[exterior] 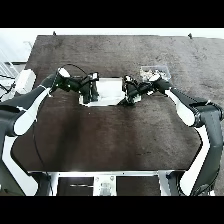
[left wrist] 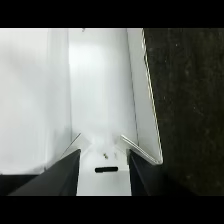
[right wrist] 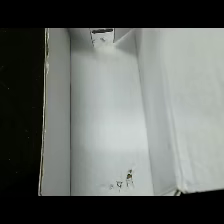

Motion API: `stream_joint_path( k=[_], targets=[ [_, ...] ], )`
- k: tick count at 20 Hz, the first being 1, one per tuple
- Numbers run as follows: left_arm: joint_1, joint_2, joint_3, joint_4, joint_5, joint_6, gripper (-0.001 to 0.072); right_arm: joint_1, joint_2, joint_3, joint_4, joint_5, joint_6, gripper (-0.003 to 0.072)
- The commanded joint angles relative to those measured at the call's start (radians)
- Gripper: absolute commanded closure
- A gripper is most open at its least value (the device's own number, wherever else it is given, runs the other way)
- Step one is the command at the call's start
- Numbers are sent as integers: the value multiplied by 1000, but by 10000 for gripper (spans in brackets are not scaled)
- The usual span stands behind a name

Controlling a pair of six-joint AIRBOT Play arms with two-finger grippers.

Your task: Fold the box and place the chain.

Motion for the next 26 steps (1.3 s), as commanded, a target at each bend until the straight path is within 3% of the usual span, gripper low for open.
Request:
stream_joint_path(
  k=[1, 12, 13, 14, 22, 25, 26],
  targets=[
    [-1, -2, 0, -58, 21, 29, 361, 0, 0, 0, 0, 0, 0, 105],
    [-1, -61, 0, -150, 18, 77, 338, 0, 0, 0, 0, 0, 0, 105],
    [-1, -61, 0, -150, 11, 77, 268, 0, 0, 0, 0, 0, 0, 105],
    [-1, -61, 0, -149, 11, 76, 131, 0, 0, 0, 0, 0, 0, 105],
    [0, -60, 0, -146, 10, 72, 130, 0, 0, 0, 0, 0, 0, 105],
    [3, -58, 1, -28, 8, 10, 542, 0, 0, 0, 0, 0, 0, 105],
    [6, -58, 1, 21, -5, -29, 551, 0, 0, 0, 0, 0, 0, 105]
  ],
)
